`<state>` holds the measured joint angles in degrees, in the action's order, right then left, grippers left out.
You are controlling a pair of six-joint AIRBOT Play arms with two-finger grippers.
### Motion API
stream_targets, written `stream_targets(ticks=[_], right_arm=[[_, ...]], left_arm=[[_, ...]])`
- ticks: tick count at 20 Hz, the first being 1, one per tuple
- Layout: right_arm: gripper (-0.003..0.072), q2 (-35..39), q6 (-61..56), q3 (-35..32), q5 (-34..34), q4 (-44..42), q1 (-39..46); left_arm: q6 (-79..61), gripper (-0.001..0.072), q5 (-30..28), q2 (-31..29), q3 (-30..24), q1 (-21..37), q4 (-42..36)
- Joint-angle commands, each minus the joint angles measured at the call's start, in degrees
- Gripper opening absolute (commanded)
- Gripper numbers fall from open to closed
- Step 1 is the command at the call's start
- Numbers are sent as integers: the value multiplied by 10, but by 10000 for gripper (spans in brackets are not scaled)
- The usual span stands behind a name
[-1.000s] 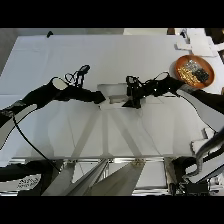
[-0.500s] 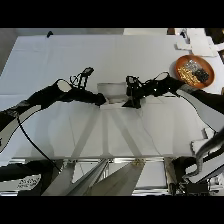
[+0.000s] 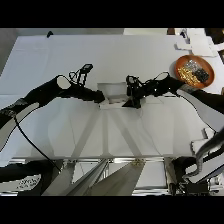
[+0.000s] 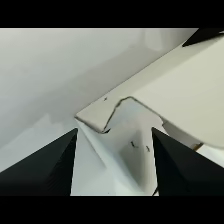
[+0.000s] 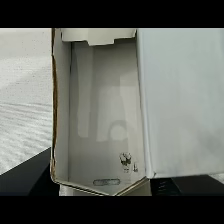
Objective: Fold the box and place the chain.
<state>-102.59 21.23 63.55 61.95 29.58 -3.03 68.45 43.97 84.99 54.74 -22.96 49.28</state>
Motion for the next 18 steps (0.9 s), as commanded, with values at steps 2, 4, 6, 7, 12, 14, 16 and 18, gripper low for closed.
stream_targets(ticks=[2,4,6,7,12,14,16,18], right_arm=[[406,0,0,0,0,0,0],[406,0,0,0,0,0,0],[406,0,0,0,0,0,0],[406,0,0,0,0,0,0],[406,0,0,0,0,0,0],[406,0,0,0,0,0,0],[406,0,0,0,0,0,0],[406,0,0,0,0,0,0]], left_arm=[[77,455,35,0,14,-4,45],[99,455,41,5,22,-14,46],[113,455,63,21,40,-28,50],[132,449,74,31,51,-34,60],[240,411,88,61,101,-70,167],[273,385,83,61,110,-77,195],[306,335,87,62,112,-79,219],[338,335,94,64,112,-79,241]])
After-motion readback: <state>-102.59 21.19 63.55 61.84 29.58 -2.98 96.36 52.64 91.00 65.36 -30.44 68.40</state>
